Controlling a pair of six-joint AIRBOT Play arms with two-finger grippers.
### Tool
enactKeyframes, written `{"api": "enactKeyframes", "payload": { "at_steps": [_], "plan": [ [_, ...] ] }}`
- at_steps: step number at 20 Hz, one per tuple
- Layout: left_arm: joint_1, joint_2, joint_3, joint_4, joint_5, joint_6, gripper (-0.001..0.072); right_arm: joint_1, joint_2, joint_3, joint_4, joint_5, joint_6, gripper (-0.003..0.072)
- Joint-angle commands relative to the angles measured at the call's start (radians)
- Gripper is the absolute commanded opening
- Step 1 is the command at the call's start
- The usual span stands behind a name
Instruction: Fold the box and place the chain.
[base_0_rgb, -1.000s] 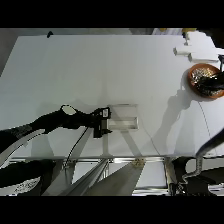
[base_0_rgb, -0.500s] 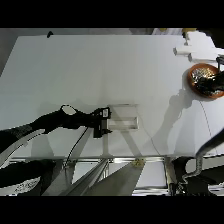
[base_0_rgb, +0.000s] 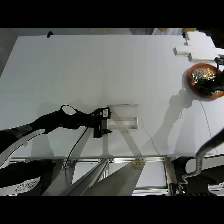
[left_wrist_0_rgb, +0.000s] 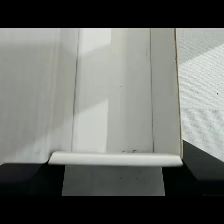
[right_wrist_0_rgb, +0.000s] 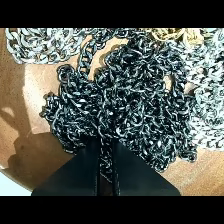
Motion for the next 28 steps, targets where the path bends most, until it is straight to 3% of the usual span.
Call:
{"api": "enactKeyframes", "payload": {
  "at_steps": [1,4,9,18,23,28],
  "plan": [
    [-0.001,0.000,0.000,0.000,0.000,0.000,0.0137,0.000,0.005,0.000,-0.022,0.017,-0.008,0.0016],
    [0.000,0.000,0.000,0.000,0.000,0.000,0.0137,0.000,0.060,0.006,-0.024,0.056,-0.039,0.0016],
    [-0.001,0.000,0.000,0.000,0.000,0.000,0.0137,0.000,0.262,0.006,0.020,0.125,-0.063,0.0016],
    [-0.001,0.000,0.000,0.000,0.000,0.000,0.0137,0.018,0.662,0.006,0.546,0.345,-0.218,0.0016],
    [-0.001,0.000,0.000,0.000,0.000,0.000,0.0137,0.187,0.834,0.006,0.608,0.510,-0.180,0.0016],
    [0.000,0.000,0.000,0.000,0.000,0.000,0.0137,0.389,0.935,0.006,0.613,0.565,-0.132,0.0016]
  ]
}}
